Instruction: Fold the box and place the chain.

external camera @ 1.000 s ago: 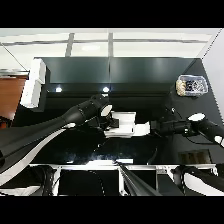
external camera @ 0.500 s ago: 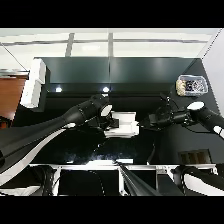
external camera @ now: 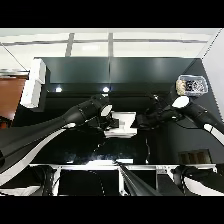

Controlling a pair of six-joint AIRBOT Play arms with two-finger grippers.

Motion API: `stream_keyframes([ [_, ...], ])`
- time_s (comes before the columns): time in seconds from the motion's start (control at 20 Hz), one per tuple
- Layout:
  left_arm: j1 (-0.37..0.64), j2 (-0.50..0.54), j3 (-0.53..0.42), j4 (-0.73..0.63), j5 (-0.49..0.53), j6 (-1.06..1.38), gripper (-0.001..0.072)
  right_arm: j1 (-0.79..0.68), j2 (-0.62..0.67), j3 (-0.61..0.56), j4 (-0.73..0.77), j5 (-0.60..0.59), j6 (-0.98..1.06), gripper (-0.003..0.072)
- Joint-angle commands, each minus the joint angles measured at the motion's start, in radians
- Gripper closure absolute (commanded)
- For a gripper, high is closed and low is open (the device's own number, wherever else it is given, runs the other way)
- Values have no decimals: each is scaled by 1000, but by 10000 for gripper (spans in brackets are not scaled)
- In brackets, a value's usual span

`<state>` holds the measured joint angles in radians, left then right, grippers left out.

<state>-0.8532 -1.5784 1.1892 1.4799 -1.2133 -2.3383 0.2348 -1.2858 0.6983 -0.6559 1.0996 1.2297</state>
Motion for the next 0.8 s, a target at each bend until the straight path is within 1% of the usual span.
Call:
stream_keyframes([
  [0.0, 1, 0, 0, 0, 1, 0, 684, 123, -1, 55, -205, -105, 241, 225],
  [0.1, 1, 0, 0, 0, 0, 0, 684, 178, -1, 82, -299, -131, 340, 226],
  [0.15, 1, 0, 0, 0, 1, 0, 684, 206, -1, 98, -357, -135, 394, 258],
  [0.2, 1, 0, 0, 0, 0, 0, 684, 230, -1, 114, -417, -135, 446, 274],
  [0.25, 1, 0, 0, 0, 0, 0, 684, 256, -1, 130, -483, -134, 512, 275],
  [0.3, 1, 0, 0, 0, 0, 0, 684, 279, -1, 143, -533, -123, 568, 354],
  [0.35, 1, 0, 0, 0, 0, 0, 684, 298, -2, 152, -570, -111, 613, 383],
  [0.5, 1, 0, 0, 0, 0, 0, 684, 354, -11, 185, -671, -44, 760, 383],
  [0.6, 1, 0, 0, 0, 1, 0, 684, 389, -35, 214, -714, 16, 811, 383],
  [0.75, 1, 0, 0, 0, 0, 0, 684, 435, -53, 236, -741, 24, 907, 383],
])
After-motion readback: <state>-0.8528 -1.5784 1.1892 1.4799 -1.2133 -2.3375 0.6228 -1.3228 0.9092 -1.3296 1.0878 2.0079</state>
